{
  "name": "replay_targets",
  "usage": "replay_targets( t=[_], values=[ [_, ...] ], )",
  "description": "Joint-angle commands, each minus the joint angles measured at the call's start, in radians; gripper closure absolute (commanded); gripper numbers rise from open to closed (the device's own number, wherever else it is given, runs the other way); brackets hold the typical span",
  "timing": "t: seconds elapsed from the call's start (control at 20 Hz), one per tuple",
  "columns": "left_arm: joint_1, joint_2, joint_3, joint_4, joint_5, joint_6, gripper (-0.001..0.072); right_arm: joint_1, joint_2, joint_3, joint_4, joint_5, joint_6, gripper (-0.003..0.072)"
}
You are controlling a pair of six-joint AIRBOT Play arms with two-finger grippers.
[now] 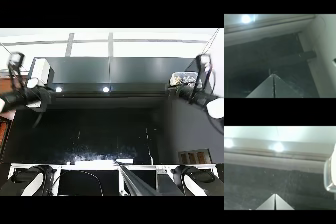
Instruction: Fold the box and place the chain.
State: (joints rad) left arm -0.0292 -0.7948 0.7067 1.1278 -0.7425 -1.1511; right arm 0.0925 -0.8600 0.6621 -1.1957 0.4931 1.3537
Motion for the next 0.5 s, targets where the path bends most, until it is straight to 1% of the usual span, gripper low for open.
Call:
replay_targets(
  t=[0.0,0.45],
  values=[
    [-0.087,0.066,-0.130,-0.012,0.124,-0.004,0.0685,0.006,0.014,-0.143,-0.034,-0.135,0.038,0.0675],
    [-0.087,0.067,-0.131,-0.011,0.122,-0.004,0.0684,0.005,0.014,-0.143,-0.035,-0.124,0.037,0.0675]
  ],
)
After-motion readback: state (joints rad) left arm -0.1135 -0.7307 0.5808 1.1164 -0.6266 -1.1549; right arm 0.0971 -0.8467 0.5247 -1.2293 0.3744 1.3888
